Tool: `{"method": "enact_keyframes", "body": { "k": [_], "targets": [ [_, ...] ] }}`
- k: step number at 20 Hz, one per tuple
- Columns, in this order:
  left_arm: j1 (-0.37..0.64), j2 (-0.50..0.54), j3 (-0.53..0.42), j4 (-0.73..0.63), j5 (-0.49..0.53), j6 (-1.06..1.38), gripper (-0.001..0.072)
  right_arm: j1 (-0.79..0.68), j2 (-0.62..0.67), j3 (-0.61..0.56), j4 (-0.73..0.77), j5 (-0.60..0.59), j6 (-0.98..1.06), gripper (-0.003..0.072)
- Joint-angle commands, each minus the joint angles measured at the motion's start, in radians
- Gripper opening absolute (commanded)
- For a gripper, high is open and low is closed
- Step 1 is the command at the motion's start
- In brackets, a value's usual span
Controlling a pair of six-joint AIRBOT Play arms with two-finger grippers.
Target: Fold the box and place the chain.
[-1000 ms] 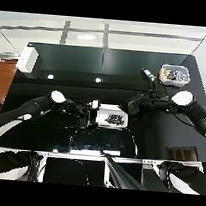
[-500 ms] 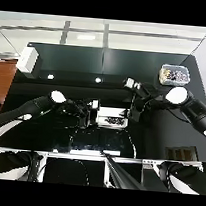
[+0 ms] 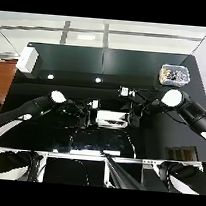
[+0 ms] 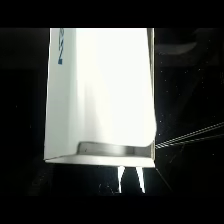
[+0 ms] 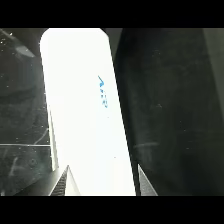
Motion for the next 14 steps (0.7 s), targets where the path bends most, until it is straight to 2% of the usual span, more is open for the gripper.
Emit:
{"method": "enact_keyframes", "body": {
  "k": [1,2,3,4,14],
  "targets": [
    [0.000,0.000,0.000,0.000,0.000,0.000,0.0288,0.005,0.000,-0.005,0.008,0.024,0.025,0.0468],
    [0.000,0.000,0.000,0.000,0.000,0.000,0.0288,0.005,0.000,-0.006,0.007,0.026,0.042,0.0467],
    [0.000,0.000,0.000,0.000,0.000,0.000,0.0288,0.005,0.000,-0.010,0.007,0.027,0.053,0.0403],
    [0.000,0.000,0.000,0.000,0.000,0.000,0.0288,0.005,-0.001,-0.012,0.007,0.034,0.055,0.0242],
    [0.000,0.000,0.000,0.000,-0.001,0.000,0.0288,0.005,-0.006,-0.013,0.007,0.039,0.064,0.0235]
  ]
}}
